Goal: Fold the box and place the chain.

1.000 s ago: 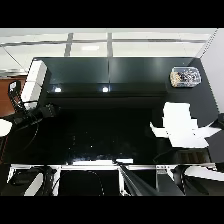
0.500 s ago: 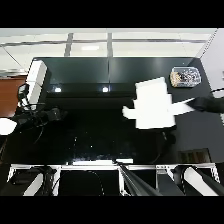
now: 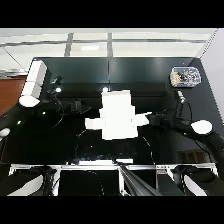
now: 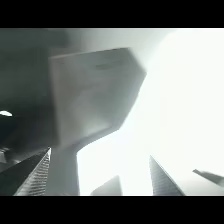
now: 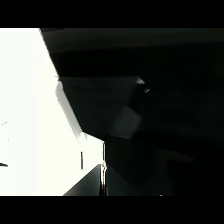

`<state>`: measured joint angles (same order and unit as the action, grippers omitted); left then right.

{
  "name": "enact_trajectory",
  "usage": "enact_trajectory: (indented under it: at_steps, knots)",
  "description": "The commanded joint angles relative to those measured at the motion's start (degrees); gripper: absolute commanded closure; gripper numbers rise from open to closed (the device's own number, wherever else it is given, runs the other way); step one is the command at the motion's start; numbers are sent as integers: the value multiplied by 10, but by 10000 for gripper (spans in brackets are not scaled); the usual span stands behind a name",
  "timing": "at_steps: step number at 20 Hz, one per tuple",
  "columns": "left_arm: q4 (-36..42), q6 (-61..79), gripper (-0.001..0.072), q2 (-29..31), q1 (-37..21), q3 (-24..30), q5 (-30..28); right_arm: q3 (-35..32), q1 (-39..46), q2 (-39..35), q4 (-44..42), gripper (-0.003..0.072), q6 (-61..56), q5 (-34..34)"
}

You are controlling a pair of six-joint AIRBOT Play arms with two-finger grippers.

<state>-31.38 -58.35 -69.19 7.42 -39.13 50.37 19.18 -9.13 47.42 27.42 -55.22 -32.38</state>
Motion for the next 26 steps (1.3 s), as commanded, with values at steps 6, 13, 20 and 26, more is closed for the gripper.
enact_trajectory:
  at_steps: [6,13,20,26]
  knots:
    - [93,157,2,-241,49,-168,211,-18,-43,-3,-14,665,-9,22]
    - [13,208,250,-355,100,-318,365,-18,-43,-3,-14,665,-9,6]
    - [-77,208,379,-359,109,-335,372,-18,-43,-3,-15,665,-9,5]
    - [-87,191,380,-357,111,-334,347,-18,-43,-3,-15,665,-9,5]
